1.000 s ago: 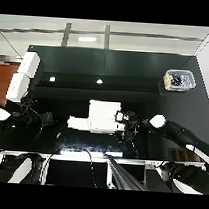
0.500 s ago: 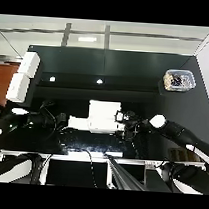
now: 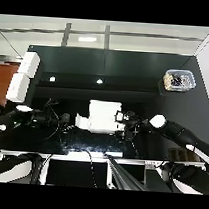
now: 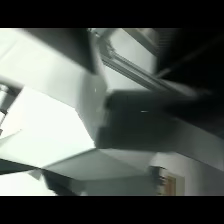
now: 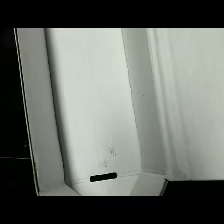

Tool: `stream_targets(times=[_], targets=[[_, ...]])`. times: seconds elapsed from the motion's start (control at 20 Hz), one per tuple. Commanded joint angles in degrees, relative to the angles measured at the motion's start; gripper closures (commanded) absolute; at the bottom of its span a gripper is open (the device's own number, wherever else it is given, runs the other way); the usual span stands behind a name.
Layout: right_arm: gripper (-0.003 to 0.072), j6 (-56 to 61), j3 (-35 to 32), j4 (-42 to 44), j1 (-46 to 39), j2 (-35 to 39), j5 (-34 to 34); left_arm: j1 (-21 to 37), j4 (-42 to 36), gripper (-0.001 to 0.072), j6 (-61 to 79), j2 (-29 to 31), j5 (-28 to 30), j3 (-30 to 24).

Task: Fold the box and place the chain.

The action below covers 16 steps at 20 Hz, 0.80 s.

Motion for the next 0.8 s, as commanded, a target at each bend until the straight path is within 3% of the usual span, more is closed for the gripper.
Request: stream_targets(times=[0.0,0.15,0.35,0.6,0.75], targets=[[0.0307,0.0,0.0,0.0,0.0,0.0,0.0,-0.1,0.3,0.0060,1.0,-0.1,-4.5,2.9],[0.0307,0.0,0.0,0.0,0.0,0.0,0.0,-0.5,0.2,0.0060,1.0,-0.1,-7.2,4.6],[0.0307,0.0,0.0,0.0,0.0,0.0,-0.1,-5.9,0.3,0.0062,0.5,0.1,-6.2,6.0],[0.0307,0.0,0.0,0.0,0.0,0.0,-0.1,-13.7,5.3,0.0069,-8.5,4.5,4.0,7.3],[0.0307,0.0,0.0,0.0,0.0,0.0,-0.1,-17.3,5.4,0.0072,-11.1,6.1,6.4,7.3]])
